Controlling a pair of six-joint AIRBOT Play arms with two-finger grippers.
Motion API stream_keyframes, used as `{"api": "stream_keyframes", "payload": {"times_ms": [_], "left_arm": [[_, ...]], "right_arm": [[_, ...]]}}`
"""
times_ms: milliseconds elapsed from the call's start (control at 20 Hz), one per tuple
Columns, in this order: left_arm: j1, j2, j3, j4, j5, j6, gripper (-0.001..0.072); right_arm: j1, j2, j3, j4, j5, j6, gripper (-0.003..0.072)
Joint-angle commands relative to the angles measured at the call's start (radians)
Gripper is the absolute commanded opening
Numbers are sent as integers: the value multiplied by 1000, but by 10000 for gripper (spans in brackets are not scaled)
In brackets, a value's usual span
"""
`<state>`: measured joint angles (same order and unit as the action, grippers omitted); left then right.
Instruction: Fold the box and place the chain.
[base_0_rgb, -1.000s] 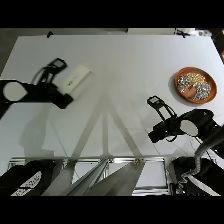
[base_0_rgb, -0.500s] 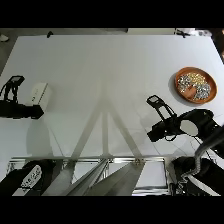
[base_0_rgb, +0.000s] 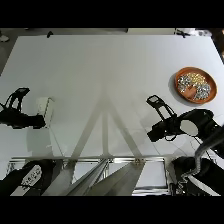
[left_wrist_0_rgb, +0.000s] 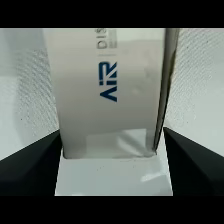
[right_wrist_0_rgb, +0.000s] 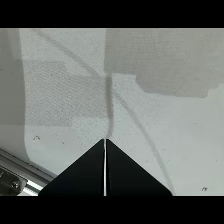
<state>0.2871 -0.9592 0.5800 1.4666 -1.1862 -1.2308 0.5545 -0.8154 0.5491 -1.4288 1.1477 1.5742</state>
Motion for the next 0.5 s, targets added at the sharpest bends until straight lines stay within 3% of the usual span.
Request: {"api": "stream_keyframes", "payload": {"times_ms": [0, 450], "left_arm": [[-8, 19, -2, 8, -53, 0, 694], [-10, 233, -2, 12, -97, 0, 694]], "right_arm": [[0, 1, 1, 0, 0, 0, 20], [0, 1, 1, 0, 0, 0, 20]]}}
